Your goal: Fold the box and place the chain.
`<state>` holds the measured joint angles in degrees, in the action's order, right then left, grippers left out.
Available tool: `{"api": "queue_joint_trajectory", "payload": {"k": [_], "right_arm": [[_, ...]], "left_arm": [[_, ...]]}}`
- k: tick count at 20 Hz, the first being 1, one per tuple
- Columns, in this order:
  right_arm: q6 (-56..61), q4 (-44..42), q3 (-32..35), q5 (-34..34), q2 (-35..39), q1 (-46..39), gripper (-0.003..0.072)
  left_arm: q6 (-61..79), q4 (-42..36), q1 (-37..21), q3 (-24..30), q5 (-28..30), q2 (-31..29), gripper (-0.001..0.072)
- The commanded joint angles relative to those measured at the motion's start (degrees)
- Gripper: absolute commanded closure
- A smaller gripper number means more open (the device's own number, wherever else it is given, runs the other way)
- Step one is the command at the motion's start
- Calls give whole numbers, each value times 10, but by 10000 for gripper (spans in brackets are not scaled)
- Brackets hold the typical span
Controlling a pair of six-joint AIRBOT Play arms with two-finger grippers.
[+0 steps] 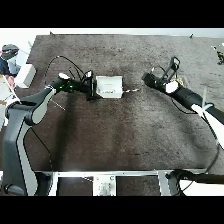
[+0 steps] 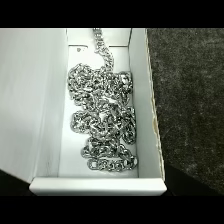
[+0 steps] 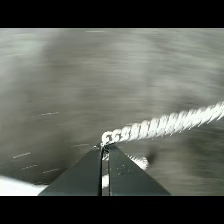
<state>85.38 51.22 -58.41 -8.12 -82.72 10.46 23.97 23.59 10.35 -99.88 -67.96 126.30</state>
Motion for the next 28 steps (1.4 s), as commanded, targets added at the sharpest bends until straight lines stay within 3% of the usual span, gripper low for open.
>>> {"api": "queue_joint_trajectory", "payload": {"k": [1, 4, 10, 15, 21, 22, 23, 24, 28], "right_arm": [[-33, -1, -4, 5, 94, 69, 678], [-33, 12, -46, 21, 118, 118, 678], [-33, 32, -122, 21, 73, 191, 677], [-33, 27, -127, 19, 24, 219, 677], [-33, 52, -126, -43, -23, 217, 676], [-33, 51, -126, -52, -27, 213, 560], [-33, 55, -126, -63, -27, 207, 355], [-33, 66, -126, -78, -26, 197, 405], [-31, 115, -121, -155, -3, 128, 409]], "left_arm": [[0, 0, -1, 0, 0, 0, 218], [0, 0, -1, 0, 0, 0, 218], [0, 0, -1, 0, 0, 0, 218], [0, 0, -1, 0, 0, 0, 218], [0, 0, 0, 0, 0, 0, 218], [0, 0, 0, 0, 0, 0, 218], [0, 0, -1, 0, 0, 0, 218], [0, 0, -1, 0, 0, 0, 218], [0, 0, 0, 0, 0, 0, 218]]}}
